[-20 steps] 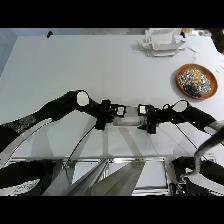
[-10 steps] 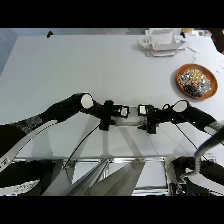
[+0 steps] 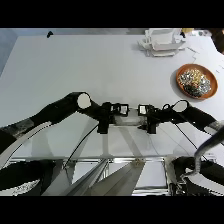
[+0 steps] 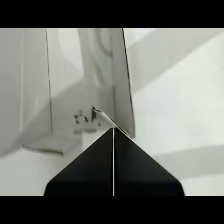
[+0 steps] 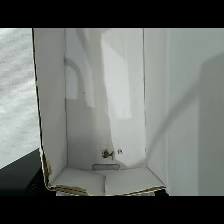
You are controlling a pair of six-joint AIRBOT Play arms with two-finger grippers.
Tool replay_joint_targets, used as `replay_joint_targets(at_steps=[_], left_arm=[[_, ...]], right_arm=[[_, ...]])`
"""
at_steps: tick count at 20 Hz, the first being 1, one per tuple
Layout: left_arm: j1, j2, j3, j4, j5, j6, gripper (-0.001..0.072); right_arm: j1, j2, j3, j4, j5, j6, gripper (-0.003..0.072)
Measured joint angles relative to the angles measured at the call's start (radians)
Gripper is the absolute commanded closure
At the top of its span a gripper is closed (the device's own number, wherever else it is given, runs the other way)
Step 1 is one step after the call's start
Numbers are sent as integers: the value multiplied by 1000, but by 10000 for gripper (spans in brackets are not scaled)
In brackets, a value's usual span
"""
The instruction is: Fold the box and place the chain.
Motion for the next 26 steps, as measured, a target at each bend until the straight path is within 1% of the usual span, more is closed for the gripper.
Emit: replay_joint_targets(at_steps=[5, 8, 11, 14, 17, 21, 26], left_arm=[[110, 128, 0, 133, -80, -378, 706], [193, 147, 0, 188, -111, -621, 706], [248, 97, 0, 201, -122, -824, 704], [263, 11, 0, 156, -126, -935, 702], [253, -64, 0, 86, -130, -985, 703], [239, -131, 0, 7, -131, -1009, 706], [234, -162, 0, -48, -125, -1022, 706]], right_arm=[[0, 0, 0, 1, 0, 1, 307], [0, 0, 0, 1, 0, 0, 307], [0, 0, 0, 1, 0, 0, 307], [0, 0, 0, 0, 0, 0, 307], [0, 0, 0, 0, 0, 0, 307], [0, 0, 0, 0, 0, 0, 307], [0, 0, 0, 0, 0, 0, 307]])
